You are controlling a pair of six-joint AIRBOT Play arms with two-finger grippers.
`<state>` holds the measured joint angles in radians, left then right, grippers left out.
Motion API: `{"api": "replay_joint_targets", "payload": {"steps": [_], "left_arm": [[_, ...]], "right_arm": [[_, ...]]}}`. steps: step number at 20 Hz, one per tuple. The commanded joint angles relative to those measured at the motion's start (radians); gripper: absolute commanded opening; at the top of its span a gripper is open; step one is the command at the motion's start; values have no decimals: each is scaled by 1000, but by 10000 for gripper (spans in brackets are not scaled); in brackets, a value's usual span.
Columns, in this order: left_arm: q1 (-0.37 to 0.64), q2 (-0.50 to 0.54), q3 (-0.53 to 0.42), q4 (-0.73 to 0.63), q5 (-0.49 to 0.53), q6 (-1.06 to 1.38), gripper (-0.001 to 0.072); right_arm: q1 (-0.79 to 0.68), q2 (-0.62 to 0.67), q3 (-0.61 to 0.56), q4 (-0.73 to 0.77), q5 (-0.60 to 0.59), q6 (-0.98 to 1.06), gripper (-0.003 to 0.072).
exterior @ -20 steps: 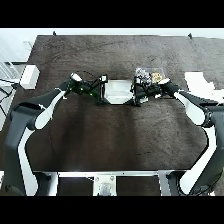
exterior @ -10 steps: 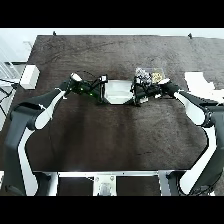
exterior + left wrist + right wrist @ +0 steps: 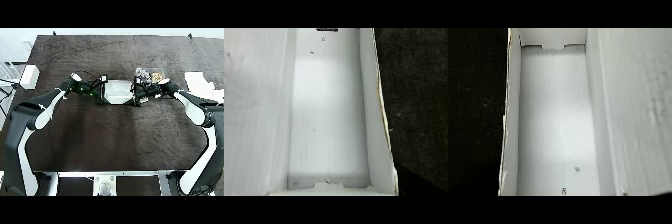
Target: Fold the box and place the chain.
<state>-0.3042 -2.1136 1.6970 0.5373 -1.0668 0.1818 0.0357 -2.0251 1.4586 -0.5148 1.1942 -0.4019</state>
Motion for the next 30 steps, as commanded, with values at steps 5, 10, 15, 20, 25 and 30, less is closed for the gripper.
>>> {"api": "replay_joint_targets", "payload": {"steps": [5,10,15,20,25,30], "left_arm": [[0,0,1,0,1,0,472],[0,0,1,0,1,0,472],[0,0,1,0,1,0,472],[0,0,1,0,1,0,472],[0,0,1,0,1,0,472],[0,0,1,0,1,0,472]], "right_arm": [[0,2,0,6,11,8,470],[-19,4,17,6,10,40,712],[-29,43,17,-29,38,87,720],[-64,93,17,-40,83,137,720],[-79,163,17,-135,97,224,720],[-128,256,18,-147,98,228,720]]}}
